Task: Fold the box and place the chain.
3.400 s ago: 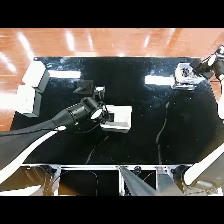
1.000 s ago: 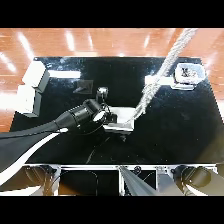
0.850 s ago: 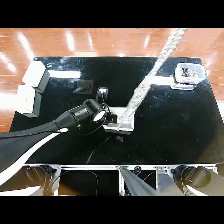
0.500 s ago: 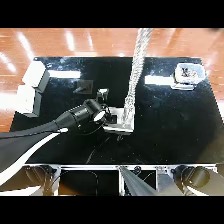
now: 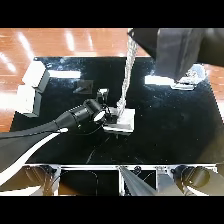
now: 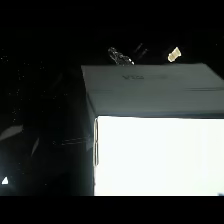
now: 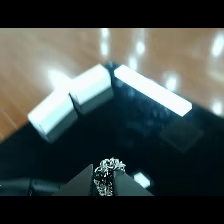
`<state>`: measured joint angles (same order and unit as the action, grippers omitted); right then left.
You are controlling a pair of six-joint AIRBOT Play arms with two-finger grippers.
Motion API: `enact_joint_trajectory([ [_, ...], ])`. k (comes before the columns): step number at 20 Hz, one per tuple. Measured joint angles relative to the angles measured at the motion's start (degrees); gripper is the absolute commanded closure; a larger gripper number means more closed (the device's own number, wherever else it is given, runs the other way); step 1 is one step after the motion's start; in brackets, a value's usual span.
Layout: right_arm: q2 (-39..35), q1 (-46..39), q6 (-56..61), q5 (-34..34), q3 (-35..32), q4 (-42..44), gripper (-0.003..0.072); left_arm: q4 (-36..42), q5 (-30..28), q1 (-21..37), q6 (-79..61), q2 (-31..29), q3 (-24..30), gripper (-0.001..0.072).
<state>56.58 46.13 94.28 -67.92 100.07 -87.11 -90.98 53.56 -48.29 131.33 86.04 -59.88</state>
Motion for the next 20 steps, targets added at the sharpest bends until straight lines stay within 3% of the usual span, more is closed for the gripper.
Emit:
enact_joint_trajectory([
  [8, -0.2, 0.0, 2.0, -7.6, -7.4, 0.0, 0.0657, 0.0, 0.1, 0.0, 0.0, 0.0, 0.0, 0.0683],
  [15, -0.3, 0.0, 3.1, -6.3, -16.7, -0.2, 0.0658, 0.0, 0.1, 0.0, 0.0, 0.0, 0.0, 0.0683],
  [20, -0.3, 0.0, 6.3, -3.1, -29.4, -1.1, 0.0657, -0.2, 0.1, 0.0, -0.5, 0.0, 0.0, 0.0683],
])
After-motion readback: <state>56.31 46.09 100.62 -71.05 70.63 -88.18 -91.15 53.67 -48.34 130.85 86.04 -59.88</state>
